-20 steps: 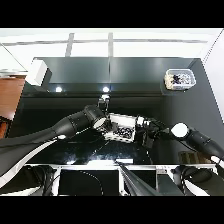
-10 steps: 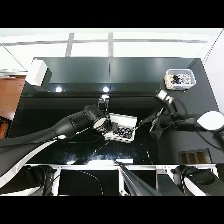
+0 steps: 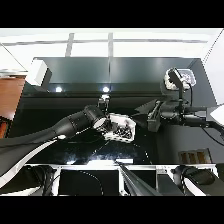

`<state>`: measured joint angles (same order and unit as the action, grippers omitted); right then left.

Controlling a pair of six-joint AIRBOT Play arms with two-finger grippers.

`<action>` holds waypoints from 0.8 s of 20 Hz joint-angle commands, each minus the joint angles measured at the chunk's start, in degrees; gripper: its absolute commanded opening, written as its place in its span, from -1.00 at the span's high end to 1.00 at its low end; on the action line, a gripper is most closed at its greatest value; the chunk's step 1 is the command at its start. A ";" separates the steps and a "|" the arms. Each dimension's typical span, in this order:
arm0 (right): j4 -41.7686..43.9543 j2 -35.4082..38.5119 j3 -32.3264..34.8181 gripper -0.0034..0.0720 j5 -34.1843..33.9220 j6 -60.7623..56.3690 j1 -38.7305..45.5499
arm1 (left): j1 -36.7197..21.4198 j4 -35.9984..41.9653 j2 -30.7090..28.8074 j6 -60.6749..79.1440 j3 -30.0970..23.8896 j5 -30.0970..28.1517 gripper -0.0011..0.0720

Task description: Fold the box and place the chain.

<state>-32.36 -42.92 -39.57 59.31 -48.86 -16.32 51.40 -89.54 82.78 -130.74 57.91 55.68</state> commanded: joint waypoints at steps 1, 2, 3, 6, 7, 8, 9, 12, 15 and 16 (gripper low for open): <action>-6.62 0.07 -0.63 -0.83 1.42 -5.62 2.21 | -0.20 -0.20 0.02 -2.03 0.04 0.94 0.90; -8.11 0.15 -1.05 -0.82 3.21 -6.62 4.55 | -0.44 -0.33 0.02 -3.74 0.04 1.11 0.90; -8.24 0.15 -1.20 -0.82 4.81 -6.97 6.93 | -0.68 -0.85 0.02 -5.05 0.04 1.09 0.90; -8.22 0.15 -1.18 -0.81 8.33 -7.87 12.04 | -1.07 -1.07 0.02 -6.23 0.04 0.85 0.89; -8.22 0.15 -1.18 -0.81 8.59 -7.96 12.39 | -1.09 -1.09 0.02 -6.21 0.07 0.90 0.89; -8.22 0.15 -1.18 -0.81 8.57 -7.98 12.39 | -1.09 -1.07 0.00 -6.21 0.11 0.96 0.70; -8.22 0.15 -1.16 -0.81 8.57 -8.15 12.33 | -1.07 -0.74 0.00 -6.21 0.26 1.01 0.01; -8.22 0.15 -1.11 -0.81 8.68 -9.75 12.31 | -1.09 0.17 -0.07 -2.58 3.48 5.77 -0.60; -8.22 0.15 -1.11 -0.81 8.66 -10.16 12.31 | -1.09 -1.33 -2.36 8.26 9.01 11.04 -0.60; -8.22 0.15 -1.11 -0.81 8.66 -10.27 12.31 | -1.09 -1.40 -3.78 14.03 10.29 12.66 -0.60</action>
<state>-40.51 -42.81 -40.64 67.72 -58.33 -4.19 50.35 -90.19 81.19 -128.38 64.36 63.16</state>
